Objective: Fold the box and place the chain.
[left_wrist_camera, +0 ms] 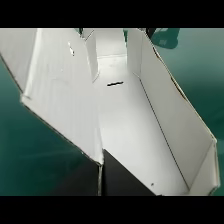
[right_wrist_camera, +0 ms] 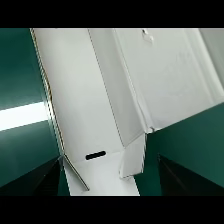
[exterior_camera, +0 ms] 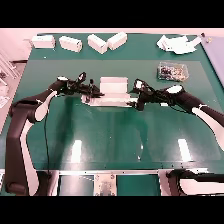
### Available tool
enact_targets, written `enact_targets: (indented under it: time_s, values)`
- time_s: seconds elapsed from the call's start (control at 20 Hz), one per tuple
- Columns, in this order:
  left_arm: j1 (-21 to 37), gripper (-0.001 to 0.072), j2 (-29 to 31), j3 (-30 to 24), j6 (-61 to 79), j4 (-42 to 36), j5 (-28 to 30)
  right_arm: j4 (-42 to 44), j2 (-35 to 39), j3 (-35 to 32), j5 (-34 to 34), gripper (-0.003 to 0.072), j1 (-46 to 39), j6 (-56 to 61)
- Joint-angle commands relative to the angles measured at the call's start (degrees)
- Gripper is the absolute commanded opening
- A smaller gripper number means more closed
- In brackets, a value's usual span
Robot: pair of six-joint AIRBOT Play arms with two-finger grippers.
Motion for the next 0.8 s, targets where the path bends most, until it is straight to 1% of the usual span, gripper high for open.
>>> enact_targets:
  time_s: [0.0, 0.15, 0.4, 0.5, 0.6, 0.75]
  values:
    - [0.0, 0.0023, 0.0, 0.0, 0.0, 0.0, 0.0, 3.3, -1.3, 1.5, 3.4, 0.067, -0.2, -3.4]
    - [0.0, 0.0023, 0.0, 0.0, 0.0, 0.0, 0.0, 3.2, -2.6, 3.2, 6.0, 0.067, -0.2, -3.7]
    - [0.0, 0.0022, 0.0, 0.0, 0.0, 0.0, 0.0, 2.4, -7.0, 4.9, 7.9, 0.067, -0.6, -3.7]
    - [0.0, 0.0022, 0.0, 0.0, 0.0, 0.0, 0.0, 2.4, -7.2, 5.3, 8.3, 0.067, -1.9, -3.5]
    - [0.0, 0.0023, 0.0, 0.0, 0.0, 0.0, 0.0, 2.5, -6.6, 5.9, 10.2, 0.067, -3.2, -2.0]
    - [0.0, 0.0023, 0.0, 0.0, 0.0, 0.0, 0.0, 2.4, -4.5, 6.0, 10.5, 0.067, -3.7, -2.0]
